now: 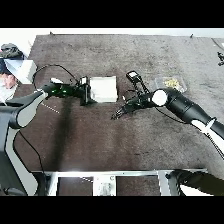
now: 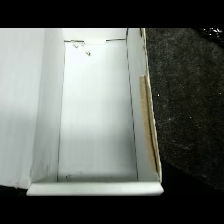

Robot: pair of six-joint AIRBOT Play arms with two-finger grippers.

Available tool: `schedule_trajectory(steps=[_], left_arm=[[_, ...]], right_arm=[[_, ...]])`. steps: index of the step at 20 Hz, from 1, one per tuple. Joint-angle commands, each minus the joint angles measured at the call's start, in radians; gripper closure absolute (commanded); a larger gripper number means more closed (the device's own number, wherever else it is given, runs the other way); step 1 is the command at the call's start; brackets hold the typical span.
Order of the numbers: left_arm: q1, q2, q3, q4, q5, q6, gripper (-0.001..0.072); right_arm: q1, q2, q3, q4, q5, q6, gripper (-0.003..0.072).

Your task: Fold the box and place the chain.

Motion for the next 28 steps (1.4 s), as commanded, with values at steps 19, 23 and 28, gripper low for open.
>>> schedule_trajectory(steps=[19, 23, 28], left_arm=[[0.001, 0.0, 0.0, 0.0, 0.0, 0.0, 0.0504], [0.001, 0.0, 0.0, 0.0, 0.0, 0.0, 0.0505], [0.001, 0.0, 0.0, 0.0, 0.0, 0.0, 0.0504]], right_arm=[[0.037, -0.257, 0.064, 0.278, -0.003, -0.255, 0.0457], [0.067, -0.27, 0.082, 0.175, -0.01, -0.2, 0.0457], [0.067, -0.27, 0.082, 0.04, -0.012, -0.096, 0.0457]])
